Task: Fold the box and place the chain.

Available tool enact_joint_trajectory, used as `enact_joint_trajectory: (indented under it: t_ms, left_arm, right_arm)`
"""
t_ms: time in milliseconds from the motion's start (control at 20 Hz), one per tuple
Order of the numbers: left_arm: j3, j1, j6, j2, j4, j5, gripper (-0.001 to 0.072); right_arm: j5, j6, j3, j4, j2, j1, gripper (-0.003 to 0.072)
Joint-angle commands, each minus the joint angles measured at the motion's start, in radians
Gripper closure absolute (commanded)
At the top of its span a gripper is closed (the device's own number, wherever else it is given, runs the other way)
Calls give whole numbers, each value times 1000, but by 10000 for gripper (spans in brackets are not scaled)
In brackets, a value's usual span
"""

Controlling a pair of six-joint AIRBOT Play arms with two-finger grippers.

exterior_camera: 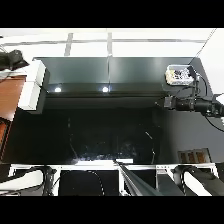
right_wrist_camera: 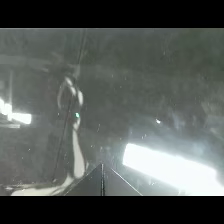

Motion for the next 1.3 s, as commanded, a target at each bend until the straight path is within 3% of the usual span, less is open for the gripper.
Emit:
enact_joint_trajectory:
  t_ms: [0,150,300,400,650,1250]
  left_arm:
    - [-201,-179,23,155,-30,65,687]
    - [-532,-368,74,318,-13,316,684]
    - [-793,-407,74,444,-8,437,684]
    - [-898,-406,76,507,46,489,683]
    - [-927,-382,76,524,42,533,683]
    - [-927,-382,76,522,42,533,683]
  right_arm:
    - [-124,0,0,-72,0,53,676]
    - [-215,-1,0,-231,0,90,676]
    - [-249,10,0,-392,0,104,676]
    - [-270,34,-2,-457,0,104,676]
    - [-289,34,-2,-488,0,105,675]
    - [-288,34,-2,-488,0,105,675]
